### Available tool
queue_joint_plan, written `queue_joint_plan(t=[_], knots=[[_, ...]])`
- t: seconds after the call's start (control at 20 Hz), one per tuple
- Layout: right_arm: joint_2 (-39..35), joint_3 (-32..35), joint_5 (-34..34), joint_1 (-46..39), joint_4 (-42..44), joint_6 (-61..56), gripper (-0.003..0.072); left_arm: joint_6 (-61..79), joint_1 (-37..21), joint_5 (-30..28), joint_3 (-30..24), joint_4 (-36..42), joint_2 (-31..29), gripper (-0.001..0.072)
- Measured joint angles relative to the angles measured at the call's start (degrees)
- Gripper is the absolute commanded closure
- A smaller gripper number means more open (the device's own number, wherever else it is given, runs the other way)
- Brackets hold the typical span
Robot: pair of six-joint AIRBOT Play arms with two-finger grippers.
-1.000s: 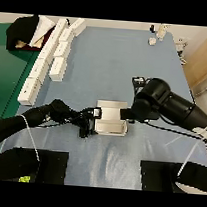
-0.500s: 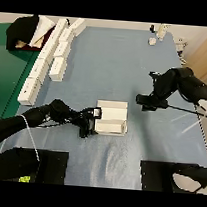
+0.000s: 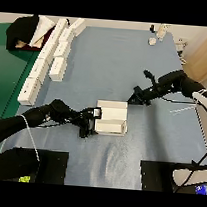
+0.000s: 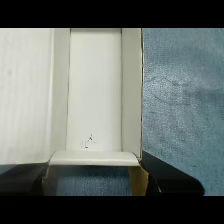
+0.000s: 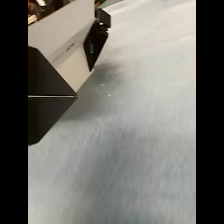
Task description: Fold the box.
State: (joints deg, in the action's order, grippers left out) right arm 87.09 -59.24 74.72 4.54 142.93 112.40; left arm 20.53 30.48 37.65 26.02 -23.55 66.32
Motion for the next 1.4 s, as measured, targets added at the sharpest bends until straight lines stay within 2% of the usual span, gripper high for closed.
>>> queue_joint_plan(t=[0.45, 0.75, 0.95, 1.4], knots=[[0.07, 0.66, 6.71, 6.54, 2.43, 12.44, 0.0686, 0.02, 0.00, 0.00, 0.00, -0.02, 0.00, 0.0238], [-5.92, 7.30, 6.03, 8.66, 1.66, 17.57, 0.0686, 0.02, 0.00, -0.02, 0.00, -0.02, 0.00, 0.0238], [-13.51, 14.34, -2.43, 12.41, 1.46, 22.82, 0.0686, 0.04, 0.00, 0.00, 0.00, -0.02, 0.00, 0.0238], [-31.61, 28.00, -32.81, 29.03, -0.07, 29.22, 0.0685, 0.02, 0.00, -0.02, 0.00, -0.02, 0.00, 0.0238]])
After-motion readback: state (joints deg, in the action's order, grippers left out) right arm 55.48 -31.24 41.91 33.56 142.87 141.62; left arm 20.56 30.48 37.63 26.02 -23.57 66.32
